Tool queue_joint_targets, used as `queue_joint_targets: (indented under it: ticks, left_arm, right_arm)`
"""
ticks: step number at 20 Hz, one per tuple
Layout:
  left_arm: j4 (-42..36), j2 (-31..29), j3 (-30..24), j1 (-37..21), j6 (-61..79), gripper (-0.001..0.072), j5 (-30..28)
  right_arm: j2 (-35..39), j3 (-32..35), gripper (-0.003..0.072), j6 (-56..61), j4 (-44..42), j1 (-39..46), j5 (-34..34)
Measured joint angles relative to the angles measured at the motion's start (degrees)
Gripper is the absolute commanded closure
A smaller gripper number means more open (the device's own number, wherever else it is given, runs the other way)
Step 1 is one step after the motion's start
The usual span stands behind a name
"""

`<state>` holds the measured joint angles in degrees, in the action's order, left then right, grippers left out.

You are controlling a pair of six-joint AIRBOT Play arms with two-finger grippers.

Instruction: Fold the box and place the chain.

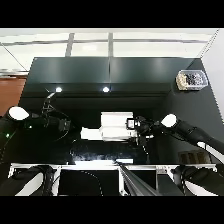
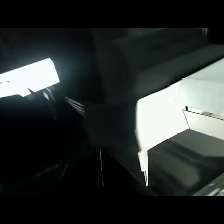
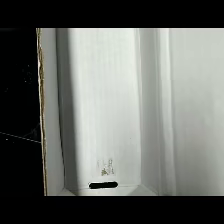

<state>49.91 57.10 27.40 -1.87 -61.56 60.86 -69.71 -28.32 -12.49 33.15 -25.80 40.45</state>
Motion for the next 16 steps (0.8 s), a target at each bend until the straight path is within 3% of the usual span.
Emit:
queue_joint_targets:
  ticks: [5, 9, 13, 16]
  left_arm:
    - [-13.81, 6.99, -5.68, -1.22, -0.20, 0.0682, 0.59]
    - [-20.92, 12.57, -6.91, 3.45, 2.78, 0.0680, -2.16]
    - [-25.51, 14.51, -7.26, 7.21, 8.96, 0.0677, -3.32]
    - [-27.08, 14.88, -7.15, 8.15, 13.00, 0.0567, -2.97]
  right_arm:
    - [0.00, 0.00, 0.0264, 0.00, 0.02, 0.00, 0.00]
    - [0.00, 0.00, 0.0264, 0.00, 0.00, 0.00, 0.00]
    - [0.00, 0.00, 0.0264, 0.00, 0.02, 0.00, 0.02]
    - [0.00, 0.00, 0.0264, -0.04, 0.02, 0.00, 0.02]
